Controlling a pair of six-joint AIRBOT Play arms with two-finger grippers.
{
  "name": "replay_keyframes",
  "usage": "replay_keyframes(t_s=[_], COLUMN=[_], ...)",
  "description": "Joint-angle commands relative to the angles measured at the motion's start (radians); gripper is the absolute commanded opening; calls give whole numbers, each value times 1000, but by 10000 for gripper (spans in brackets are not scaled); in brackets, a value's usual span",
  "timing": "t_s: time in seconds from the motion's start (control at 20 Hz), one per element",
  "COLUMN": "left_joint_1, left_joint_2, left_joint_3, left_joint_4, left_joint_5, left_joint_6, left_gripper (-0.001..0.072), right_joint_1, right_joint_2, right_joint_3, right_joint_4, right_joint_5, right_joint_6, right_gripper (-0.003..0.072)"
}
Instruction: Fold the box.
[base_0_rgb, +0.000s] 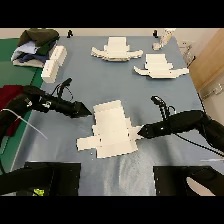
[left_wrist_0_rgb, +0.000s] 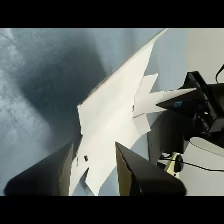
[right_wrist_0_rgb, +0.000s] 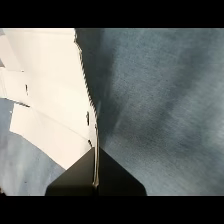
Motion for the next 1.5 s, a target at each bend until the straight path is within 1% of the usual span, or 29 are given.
replay_keyframes(t_s=[0.0,0.1,0.2,0.3,0.4,0.5,0.55,0.6,0.9,0.95,1.0,1.05,1.3,1.35,1.45], left_joint_1=[-35,-66,-91,-114,-142,-162,-167,-171,-172,-172,-172,-172,-172,-172,-172], left_joint_2=[-146,-208,-259,-308,-341,-347,-347,-347,-348,-348,-348,-348,-348,-348,-348], left_joint_3=[10,42,87,127,154,159,158,159,159,158,158,159,158,159,159], left_joint_4=[-93,-126,-130,-130,-130,-130,-130,-130,-117,-117,-118,-118,-118,-117,-119], left_joint_5=[65,71,66,37,-21,-73,-90,-102,-130,-135,-140,-140,-140,-145,-146], left_joint_6=[134,161,163,163,185,221,234,246,276,284,301,306,347,364,375], left_gripper=[436,435,434,434,433,432,403,343,333,252,138,106,98,14,14], right_joint_1=[5,5,5,5,5,5,5,5,5,5,5,5,5,5,5], right_joint_2=[15,15,15,15,15,14,13,13,13,13,13,13,13,13,13], right_joint_3=[-12,-12,-12,-12,-12,-12,-12,-12,-12,-12,-12,-12,-12,-12,-12], right_joint_4=[-2,-4,-4,-4,-5,-5,-5,-5,-5,-5,-5,-5,-5,-5,-5], right_joint_5=[15,14,14,14,14,16,17,17,17,16,16,16,17,17,17], right_joint_6=[14,14,14,14,14,14,14,14,14,14,14,14,14,13,13], right_gripper=[2,3,2,2,2,2,2,3,2,3,3,2,3,3,3])
